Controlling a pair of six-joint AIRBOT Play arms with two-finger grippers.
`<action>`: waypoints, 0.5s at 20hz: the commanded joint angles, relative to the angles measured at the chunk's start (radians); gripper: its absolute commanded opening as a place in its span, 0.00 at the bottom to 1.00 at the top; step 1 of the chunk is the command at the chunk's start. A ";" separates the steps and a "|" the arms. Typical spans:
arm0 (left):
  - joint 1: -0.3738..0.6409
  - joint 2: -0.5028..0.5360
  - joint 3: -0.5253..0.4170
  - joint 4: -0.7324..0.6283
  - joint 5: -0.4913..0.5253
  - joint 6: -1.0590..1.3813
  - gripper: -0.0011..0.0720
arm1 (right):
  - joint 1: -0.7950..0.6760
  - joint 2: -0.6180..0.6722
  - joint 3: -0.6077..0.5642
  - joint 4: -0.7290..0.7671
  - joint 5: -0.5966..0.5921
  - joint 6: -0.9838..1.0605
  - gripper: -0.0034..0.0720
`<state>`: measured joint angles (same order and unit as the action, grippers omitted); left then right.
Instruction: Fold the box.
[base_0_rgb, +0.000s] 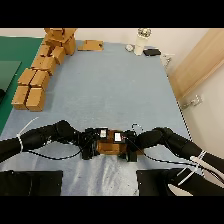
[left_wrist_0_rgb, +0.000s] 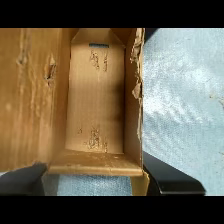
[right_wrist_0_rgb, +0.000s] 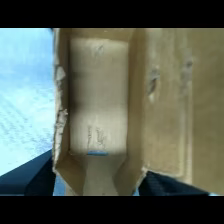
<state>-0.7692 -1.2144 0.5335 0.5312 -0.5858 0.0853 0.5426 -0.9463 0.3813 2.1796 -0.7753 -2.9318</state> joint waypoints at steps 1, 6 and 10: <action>0.000 0.001 0.000 0.000 0.000 0.000 0.70 | 0.001 0.000 0.000 0.002 -0.012 0.003 0.99; 0.000 0.001 0.000 0.000 0.000 0.000 0.70 | 0.000 0.013 0.000 -0.029 -0.012 0.003 0.99; 0.000 0.001 0.000 0.000 0.000 0.000 0.70 | 0.000 0.069 0.000 -0.067 -0.027 0.004 0.99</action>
<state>-0.7689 -1.2144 0.5335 0.5312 -0.5858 0.0849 0.5426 -0.9081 0.3813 2.1403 -0.7937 -2.9288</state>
